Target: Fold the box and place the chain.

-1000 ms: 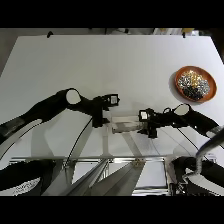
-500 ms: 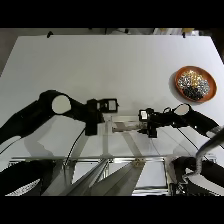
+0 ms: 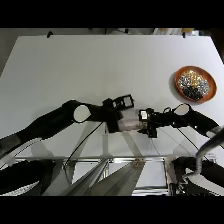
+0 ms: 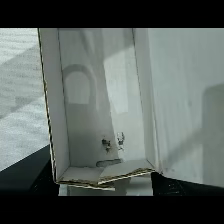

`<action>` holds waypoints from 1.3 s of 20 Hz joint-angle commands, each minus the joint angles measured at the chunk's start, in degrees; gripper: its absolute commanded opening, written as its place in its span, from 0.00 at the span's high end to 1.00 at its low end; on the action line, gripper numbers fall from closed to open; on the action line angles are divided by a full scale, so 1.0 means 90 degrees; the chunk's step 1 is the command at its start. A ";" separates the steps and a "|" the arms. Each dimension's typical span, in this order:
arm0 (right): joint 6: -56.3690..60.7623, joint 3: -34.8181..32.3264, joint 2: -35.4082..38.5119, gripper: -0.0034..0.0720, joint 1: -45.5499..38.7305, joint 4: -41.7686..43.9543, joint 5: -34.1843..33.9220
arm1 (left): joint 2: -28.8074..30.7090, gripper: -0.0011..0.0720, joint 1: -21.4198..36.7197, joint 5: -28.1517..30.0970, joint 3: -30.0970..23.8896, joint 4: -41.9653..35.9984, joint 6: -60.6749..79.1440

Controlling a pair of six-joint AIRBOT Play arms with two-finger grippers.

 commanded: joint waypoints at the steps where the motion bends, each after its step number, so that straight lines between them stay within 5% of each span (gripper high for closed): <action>1: -0.0002 0.0000 0.0002 0.49 -0.0002 0.0000 0.0000 | -0.0527 0.98 0.0036 0.1452 0.0005 -0.0134 -0.0578; 5: -0.0002 0.0000 0.0002 0.49 -0.0002 0.0000 0.0002 | -0.1056 0.98 0.0114 0.1241 0.0005 -0.0379 -0.0576; 10: -0.0002 0.0000 0.0002 0.49 -0.0002 0.0000 0.0002 | -0.0466 0.98 0.0301 0.0789 0.0005 -0.0228 -0.0566; 17: -0.0002 0.0000 0.0002 0.49 -0.0002 0.0000 0.0002 | 0.0682 0.98 0.0522 -0.2157 -0.0007 0.0913 -0.0835; 26: -0.0002 0.0000 0.0002 0.49 -0.0002 0.0000 0.0002 | 0.0593 0.97 0.0600 -0.2115 -0.0804 0.0925 -0.0352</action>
